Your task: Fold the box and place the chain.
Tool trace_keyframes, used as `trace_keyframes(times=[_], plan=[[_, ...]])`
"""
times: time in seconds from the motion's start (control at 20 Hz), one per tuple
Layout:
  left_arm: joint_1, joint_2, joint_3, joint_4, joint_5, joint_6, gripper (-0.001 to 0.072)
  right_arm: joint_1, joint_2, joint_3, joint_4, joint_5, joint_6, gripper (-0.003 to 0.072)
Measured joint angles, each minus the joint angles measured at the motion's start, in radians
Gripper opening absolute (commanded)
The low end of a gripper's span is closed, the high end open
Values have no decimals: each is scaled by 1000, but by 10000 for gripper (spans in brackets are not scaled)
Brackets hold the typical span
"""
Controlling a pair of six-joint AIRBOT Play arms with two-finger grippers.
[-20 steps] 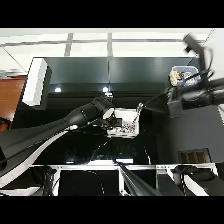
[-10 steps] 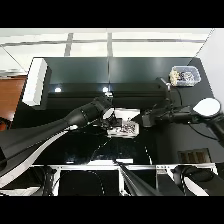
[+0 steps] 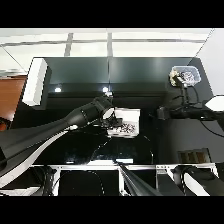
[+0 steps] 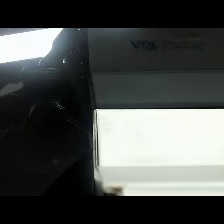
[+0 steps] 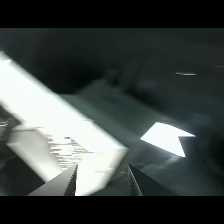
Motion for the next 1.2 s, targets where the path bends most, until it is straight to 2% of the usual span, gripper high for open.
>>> trace_keyframes(times=[0.2,0.55,0.6,0.65,0.7,0.75,1.0,1.1,1.2], plan=[[0,0,0,0,14,1,26,-67,0,5,-44,-18,-29,368],[-5,1,12,31,21,-88,28,-89,0,5,-60,-29,-50,368],[-6,2,17,39,23,-102,45,-90,0,5,-61,-29,-50,368],[-7,2,23,46,24,-111,218,-90,0,5,-61,-27,-50,368],[-7,2,31,50,24,-117,457,-91,0,5,-62,-27,-51,368],[-7,2,40,58,20,-120,540,-91,0,5,-62,-26,-51,368],[-22,56,65,172,-29,-81,540,-91,0,5,-68,-13,-52,368],[-27,126,43,257,-43,-40,540,-91,0,5,-76,-4,-53,368],[-13,226,-27,328,-43,-5,539,-91,0,5,-93,1,-53,368]])
